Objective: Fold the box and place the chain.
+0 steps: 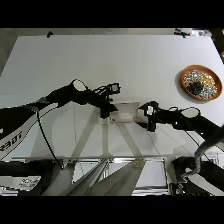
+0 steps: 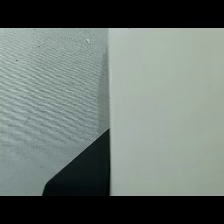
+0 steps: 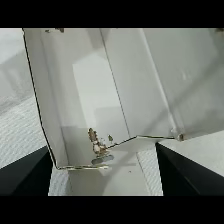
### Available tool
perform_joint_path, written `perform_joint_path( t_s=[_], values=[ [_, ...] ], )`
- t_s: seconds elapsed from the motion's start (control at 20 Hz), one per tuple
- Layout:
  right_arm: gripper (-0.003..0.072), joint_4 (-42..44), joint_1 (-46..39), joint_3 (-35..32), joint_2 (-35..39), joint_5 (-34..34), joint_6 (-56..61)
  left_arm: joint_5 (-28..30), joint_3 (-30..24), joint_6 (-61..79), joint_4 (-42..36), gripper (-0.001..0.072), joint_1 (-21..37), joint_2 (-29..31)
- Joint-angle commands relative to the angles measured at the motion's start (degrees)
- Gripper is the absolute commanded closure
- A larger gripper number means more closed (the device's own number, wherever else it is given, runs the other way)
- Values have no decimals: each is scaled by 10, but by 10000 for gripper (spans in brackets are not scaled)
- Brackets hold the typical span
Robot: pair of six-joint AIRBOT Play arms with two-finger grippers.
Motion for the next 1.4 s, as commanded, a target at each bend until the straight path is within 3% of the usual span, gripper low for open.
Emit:
perform_joint_path(
  t_s=[0.0,0.6,0.85,1.35],
  values=[
    [11,8,-23,9,-11,13,-16,0,0,0,0,697,0,0],
    [12,15,-31,47,-75,20,-55,0,0,0,0,697,0,0],
    [12,12,-31,76,-119,63,-56,0,0,0,0,697,0,0],
    [13,-33,-31,76,-121,83,-75,0,0,0,0,697,0,0]
  ],
)
